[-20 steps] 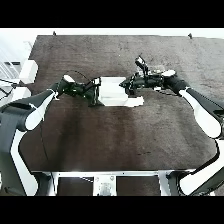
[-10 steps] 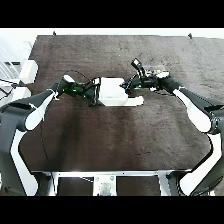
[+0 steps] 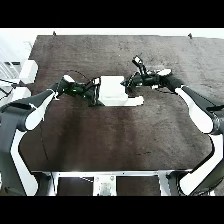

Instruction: Fold the box and place the chain.

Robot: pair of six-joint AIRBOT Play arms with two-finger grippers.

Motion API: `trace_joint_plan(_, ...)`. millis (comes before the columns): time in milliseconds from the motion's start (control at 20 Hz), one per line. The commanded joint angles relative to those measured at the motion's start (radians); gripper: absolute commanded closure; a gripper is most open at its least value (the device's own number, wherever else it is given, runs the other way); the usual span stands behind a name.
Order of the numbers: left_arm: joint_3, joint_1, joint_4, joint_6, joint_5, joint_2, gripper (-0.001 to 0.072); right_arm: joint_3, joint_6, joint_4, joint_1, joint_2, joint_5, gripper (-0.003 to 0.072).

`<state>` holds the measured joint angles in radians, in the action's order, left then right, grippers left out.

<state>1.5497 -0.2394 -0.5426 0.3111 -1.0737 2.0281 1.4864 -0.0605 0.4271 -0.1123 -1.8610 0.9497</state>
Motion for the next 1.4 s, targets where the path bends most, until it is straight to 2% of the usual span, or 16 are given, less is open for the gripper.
trace_joint_plan(0,0.0,0.0,0.001,0.0,0.001,-0.001,0.054,-0.01,0.016,0.003,0.019,0.095,0.056,0.0676)
trace_joint_plan(50,0.0,0.0,0.001,0.0,0.001,-0.001,0.054,-0.027,0.016,0.029,0.029,0.136,0.058,0.0675)
trace_joint_plan(100,0.0,0.0,0.001,0.0,0.001,-0.001,0.054,-0.049,0.015,0.08,0.038,0.174,0.069,0.0591)
trace_joint_plan(200,0.0,0.0,0.001,0.0,0.004,-0.001,0.054,-0.1,0.015,0.201,0.053,0.22,0.1,0.0084)
trace_joint_plan(400,0.0,0.0,0.001,0.0,0.005,-0.001,0.054,-0.173,0.027,0.354,0.058,0.224,0.117,0.0078)
trace_joint_plan(650,0.0,0.0,0.001,0.0,0.008,-0.001,0.054,-0.182,0.126,0.362,0.044,0.182,0.117,0.0078)
trace_joint_plan(950,0.0,0.0,0.001,0.0,0.008,-0.001,0.054,-0.182,0.148,0.397,-0.007,0.137,0.085,0.0091)
trace_joint_plan(1100,0.0,0.0,0.001,0.0,0.008,-0.001,0.054,-0.182,0.148,0.397,-0.019,0.127,0.045,0.0136)
trace_joint_plan(1150,0.0,0.0,0.001,0.0,0.008,-0.001,0.054,-0.182,0.151,0.396,-0.023,0.125,0.041,0.0283)
trace_joint_plan(1350,0.0,0.0,0.001,0.0,0.01,-0.001,0.054,-0.182,0.151,0.383,-0.056,0.124,0.025,0.0393)
